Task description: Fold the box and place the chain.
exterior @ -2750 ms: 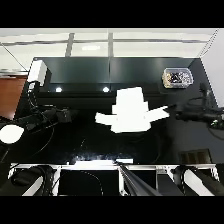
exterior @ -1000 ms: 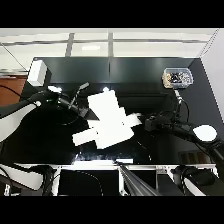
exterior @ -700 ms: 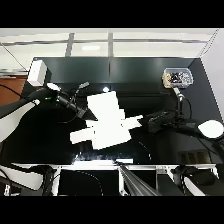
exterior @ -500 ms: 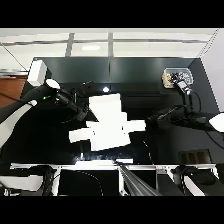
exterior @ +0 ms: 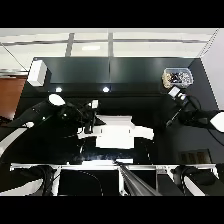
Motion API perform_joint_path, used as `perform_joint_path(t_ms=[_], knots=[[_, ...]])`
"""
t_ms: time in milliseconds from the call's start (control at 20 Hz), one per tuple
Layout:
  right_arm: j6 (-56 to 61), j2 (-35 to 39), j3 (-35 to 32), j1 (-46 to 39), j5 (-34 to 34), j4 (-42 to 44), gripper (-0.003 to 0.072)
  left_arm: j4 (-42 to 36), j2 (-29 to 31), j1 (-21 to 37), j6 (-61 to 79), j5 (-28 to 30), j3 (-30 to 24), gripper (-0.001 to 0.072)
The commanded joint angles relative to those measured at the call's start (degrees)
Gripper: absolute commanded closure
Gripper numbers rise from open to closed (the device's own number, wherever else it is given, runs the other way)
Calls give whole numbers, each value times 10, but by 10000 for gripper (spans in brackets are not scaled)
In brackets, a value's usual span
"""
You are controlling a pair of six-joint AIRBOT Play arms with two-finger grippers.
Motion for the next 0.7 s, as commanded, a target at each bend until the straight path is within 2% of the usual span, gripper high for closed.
perform_joint_path(t_ms=[0,150,350,650], knots=[[-35,0,-28,54,-12,0,45,28,-6,-23,36,72,-10,682],[-36,-1,-70,107,-65,10,45,31,-7,-24,42,126,-19,683],[-38,-1,-118,164,-136,13,45,29,-7,-24,40,82,-22,683],[-93,-23,-132,212,-162,64,45,9,-6,-24,11,82,-44,683]])
